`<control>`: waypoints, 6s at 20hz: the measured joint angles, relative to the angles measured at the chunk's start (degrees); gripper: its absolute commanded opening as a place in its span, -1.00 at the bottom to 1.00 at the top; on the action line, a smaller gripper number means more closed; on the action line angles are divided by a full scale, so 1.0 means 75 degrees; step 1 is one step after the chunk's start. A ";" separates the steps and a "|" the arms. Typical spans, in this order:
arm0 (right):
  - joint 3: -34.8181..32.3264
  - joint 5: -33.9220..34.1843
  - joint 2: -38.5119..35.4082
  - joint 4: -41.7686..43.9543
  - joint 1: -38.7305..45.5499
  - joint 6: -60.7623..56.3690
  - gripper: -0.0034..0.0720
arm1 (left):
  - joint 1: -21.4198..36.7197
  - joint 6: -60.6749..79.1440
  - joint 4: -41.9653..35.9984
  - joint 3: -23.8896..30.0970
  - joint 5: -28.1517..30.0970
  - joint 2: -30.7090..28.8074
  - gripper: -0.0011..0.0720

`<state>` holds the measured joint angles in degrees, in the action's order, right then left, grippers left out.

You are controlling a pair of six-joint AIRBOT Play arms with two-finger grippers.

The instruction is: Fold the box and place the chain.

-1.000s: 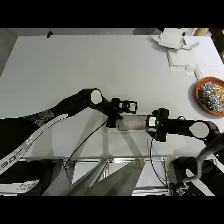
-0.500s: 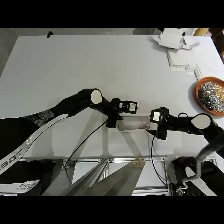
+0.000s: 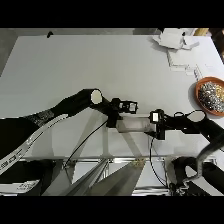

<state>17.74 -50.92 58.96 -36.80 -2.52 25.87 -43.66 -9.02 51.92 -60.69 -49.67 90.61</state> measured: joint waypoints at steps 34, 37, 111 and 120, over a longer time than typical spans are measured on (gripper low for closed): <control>0.0003 -0.0166 0.0659 0.0487 0.0300 0.0956 0.57 | -0.0003 -0.0003 -0.0003 0.0000 -0.0012 0.0003 -0.94; 0.0003 -0.0163 0.0659 0.0487 0.0300 0.0956 0.57 | -0.0003 -0.0003 -0.0003 0.0000 -0.0012 0.0003 -0.94; 0.0003 -0.0140 0.0659 0.0481 0.0309 0.0956 0.57 | 0.0204 -0.2404 0.1582 0.0997 -0.0801 -0.1244 -0.23; 0.0003 -0.0146 0.0659 0.0484 0.0309 0.0956 0.57 | 0.0169 -0.1145 0.1183 0.1163 -0.0061 -0.1035 0.24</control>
<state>17.76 -52.01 63.90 -33.17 -0.21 33.04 -42.39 -17.61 60.80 -51.96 -50.13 82.85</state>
